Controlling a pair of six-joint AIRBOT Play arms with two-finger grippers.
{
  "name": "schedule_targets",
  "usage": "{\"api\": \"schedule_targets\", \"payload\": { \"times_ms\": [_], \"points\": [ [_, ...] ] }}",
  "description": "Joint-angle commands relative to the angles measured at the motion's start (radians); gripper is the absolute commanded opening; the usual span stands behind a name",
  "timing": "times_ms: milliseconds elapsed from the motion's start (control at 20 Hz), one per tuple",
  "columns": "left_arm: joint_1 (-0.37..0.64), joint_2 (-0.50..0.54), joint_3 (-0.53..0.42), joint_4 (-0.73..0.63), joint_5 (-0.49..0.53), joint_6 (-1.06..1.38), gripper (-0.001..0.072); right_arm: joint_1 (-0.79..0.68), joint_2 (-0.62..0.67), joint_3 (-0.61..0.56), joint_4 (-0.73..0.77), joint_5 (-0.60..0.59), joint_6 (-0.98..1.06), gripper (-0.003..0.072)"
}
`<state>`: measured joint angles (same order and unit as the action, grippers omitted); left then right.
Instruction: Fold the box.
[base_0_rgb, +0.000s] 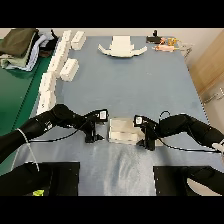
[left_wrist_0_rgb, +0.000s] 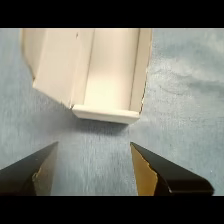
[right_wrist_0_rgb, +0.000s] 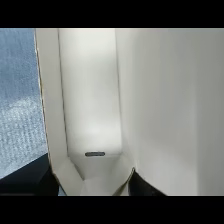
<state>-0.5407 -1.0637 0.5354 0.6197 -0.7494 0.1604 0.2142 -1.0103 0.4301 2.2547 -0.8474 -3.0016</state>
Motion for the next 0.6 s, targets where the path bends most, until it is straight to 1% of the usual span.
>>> {"api": "schedule_targets", "payload": {
  "times_ms": [0,300,550],
  "points": [
    [0.004,-0.034,-0.023,-0.129,0.014,0.226,0.0689,0.0,0.001,0.001,0.0,0.0,0.0,0.0507],
    [-0.024,-0.092,-0.022,-0.159,0.024,0.251,0.0689,0.0,0.001,0.001,0.0,0.0,0.0,0.0507],
    [-0.04,-0.111,-0.022,-0.208,0.024,0.274,0.0689,0.0,0.001,0.001,0.0,0.0,0.0,0.0507]
  ]
}}
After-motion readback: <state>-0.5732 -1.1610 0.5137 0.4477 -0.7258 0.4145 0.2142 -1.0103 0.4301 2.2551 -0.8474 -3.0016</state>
